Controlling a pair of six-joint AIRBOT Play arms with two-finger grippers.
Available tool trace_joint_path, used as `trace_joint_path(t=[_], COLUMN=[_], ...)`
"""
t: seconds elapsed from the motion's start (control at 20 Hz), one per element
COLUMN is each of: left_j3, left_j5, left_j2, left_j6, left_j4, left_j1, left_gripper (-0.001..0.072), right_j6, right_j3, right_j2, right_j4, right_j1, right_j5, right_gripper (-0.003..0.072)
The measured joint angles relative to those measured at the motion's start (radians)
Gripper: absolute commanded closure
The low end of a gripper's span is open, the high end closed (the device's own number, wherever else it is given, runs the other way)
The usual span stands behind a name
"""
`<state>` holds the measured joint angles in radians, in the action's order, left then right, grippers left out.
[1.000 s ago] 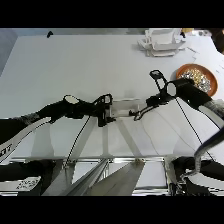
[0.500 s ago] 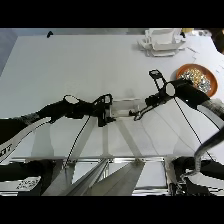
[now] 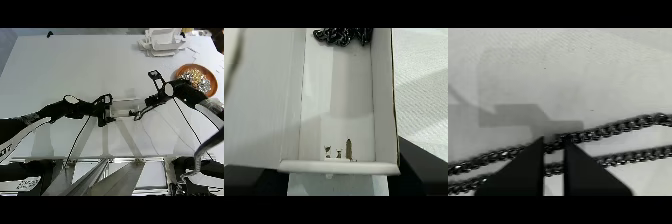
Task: Fold the box and place the chain.
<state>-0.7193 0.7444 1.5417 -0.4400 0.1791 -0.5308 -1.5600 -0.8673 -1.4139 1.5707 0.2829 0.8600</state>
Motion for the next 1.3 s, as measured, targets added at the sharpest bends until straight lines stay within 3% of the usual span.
trace_joint_path(t=[0.25, 0.45, 0.85, 1.3], left_j3=[0.0, 0.0, 0.0, 0.0], left_j5=[0.0, 0.0, 0.0, 0.0], left_j2=[0.0, 0.0, 0.0, 0.0], left_j6=[0.0, 0.0, 0.0, 0.0], left_j4=[0.0, 0.0, 0.0, 0.0], left_j1=[0.0, 0.0, 0.0, 0.0], left_gripper=[0.0457, 0.0457, 0.0457, 0.0457], right_j6=[0.012, 0.035, 0.23, 0.498], right_j3=[0.003, 0.002, 0.002, 0.002], right_j2=[0.018, 0.13, 0.377, 0.419], right_j4=[0.0, -0.046, -0.443, -0.828], right_j1=[0.0, 0.0, 0.0, 0.0], right_j5=[0.034, 0.083, 0.166, 0.258], right_gripper=[0.0677, 0.0677, 0.0677, 0.0677])
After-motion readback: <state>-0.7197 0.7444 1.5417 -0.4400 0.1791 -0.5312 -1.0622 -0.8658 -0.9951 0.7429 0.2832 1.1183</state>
